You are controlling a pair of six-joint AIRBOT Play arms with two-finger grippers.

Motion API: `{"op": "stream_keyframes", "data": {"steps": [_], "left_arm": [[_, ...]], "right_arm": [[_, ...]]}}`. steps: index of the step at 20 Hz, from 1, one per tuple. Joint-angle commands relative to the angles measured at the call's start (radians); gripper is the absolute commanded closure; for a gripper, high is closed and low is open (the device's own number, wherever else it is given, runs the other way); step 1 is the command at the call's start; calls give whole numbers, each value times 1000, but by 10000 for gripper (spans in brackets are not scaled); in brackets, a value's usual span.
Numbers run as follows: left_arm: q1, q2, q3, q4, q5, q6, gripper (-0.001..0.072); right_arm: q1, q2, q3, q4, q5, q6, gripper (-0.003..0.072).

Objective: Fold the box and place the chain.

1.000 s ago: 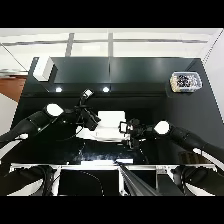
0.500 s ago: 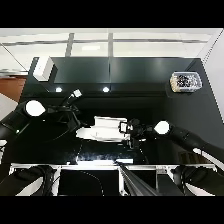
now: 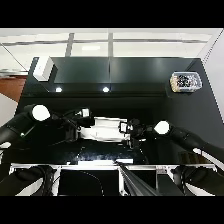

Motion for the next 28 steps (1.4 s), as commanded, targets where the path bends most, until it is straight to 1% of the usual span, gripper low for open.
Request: {"op": "stream_keyframes", "data": {"steps": [1, 4, 8, 10, 11, 12, 13, 14, 15, 16, 17, 22, 25, 26, 28], "left_arm": [[-50, -56, -6, -55, 69, 67, 81], [-88, -109, -6, -55, 83, 85, 81], [-123, -111, -6, -56, 127, 93, 81], [-130, -111, -6, -61, 127, 93, 83], [-135, -111, -6, -60, 124, 93, 105], [-139, -111, -6, -66, 121, 93, 203], [-140, -111, -6, -76, 121, 93, 246], [-140, -111, -6, -79, 123, 93, 255], [-139, -111, -6, -79, 122, 93, 359], [-139, -111, -6, -79, 122, 93, 406], [-139, -111, -6, -79, 122, 93, 416], [-139, -111, -6, -87, 123, 92, 417], [-140, -111, -6, -158, 128, 93, 417], [-140, -111, -6, -182, 127, 93, 433], [-143, -111, -7, -192, 127, 93, 435]], "right_arm": [[0, -1, 0, 0, 0, 0, 208], [0, -1, 0, 0, 0, 0, 208], [0, -1, 0, 0, 0, 0, 208], [0, -1, 0, 0, 0, 0, 208], [0, -1, 0, 0, 0, 0, 208], [0, -1, 0, 0, 0, 0, 208], [0, -1, 0, 0, 0, 0, 209], [0, -1, 0, 0, 0, 0, 208], [0, -1, 0, 0, 0, 0, 208], [0, -1, 0, 0, 0, 0, 209], [0, -1, 0, 0, 0, 0, 208], [0, -1, 0, 0, 0, 0, 209], [0, -1, 0, 0, 0, 0, 208], [0, -1, 0, 0, 0, 0, 208], [0, -1, 0, 0, 0, 0, 208]]}}
